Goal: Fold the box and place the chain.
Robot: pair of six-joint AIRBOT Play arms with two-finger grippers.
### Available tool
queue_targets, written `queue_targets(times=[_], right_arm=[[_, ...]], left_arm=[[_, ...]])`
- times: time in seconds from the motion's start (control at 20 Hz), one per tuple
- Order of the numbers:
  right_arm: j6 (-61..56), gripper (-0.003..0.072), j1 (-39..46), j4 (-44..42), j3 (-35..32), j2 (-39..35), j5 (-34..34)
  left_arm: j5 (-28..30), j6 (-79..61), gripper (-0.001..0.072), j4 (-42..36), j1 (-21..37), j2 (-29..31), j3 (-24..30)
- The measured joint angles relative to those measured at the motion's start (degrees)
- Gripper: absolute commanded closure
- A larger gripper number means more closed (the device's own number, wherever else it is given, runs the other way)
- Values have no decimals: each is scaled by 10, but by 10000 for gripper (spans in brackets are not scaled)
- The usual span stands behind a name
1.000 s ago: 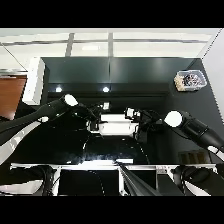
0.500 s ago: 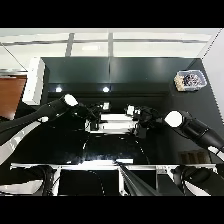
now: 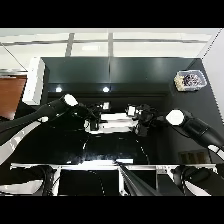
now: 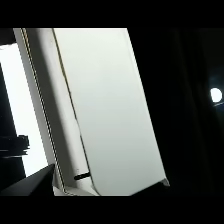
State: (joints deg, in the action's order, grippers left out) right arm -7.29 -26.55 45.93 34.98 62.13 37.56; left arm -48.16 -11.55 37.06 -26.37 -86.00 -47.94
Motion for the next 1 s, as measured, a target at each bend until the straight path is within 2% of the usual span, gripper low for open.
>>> queue_targets(times=[0.3, 1.0], right_arm=[[68, -26, 7, -55, -7, 42, 24], [115, -26, 24, -80, -9, 93, 11]], left_arm=[[-2, -1, 681, 0, 0, 0, 0], [0, 1, 681, 0, 0, 0, 0]])
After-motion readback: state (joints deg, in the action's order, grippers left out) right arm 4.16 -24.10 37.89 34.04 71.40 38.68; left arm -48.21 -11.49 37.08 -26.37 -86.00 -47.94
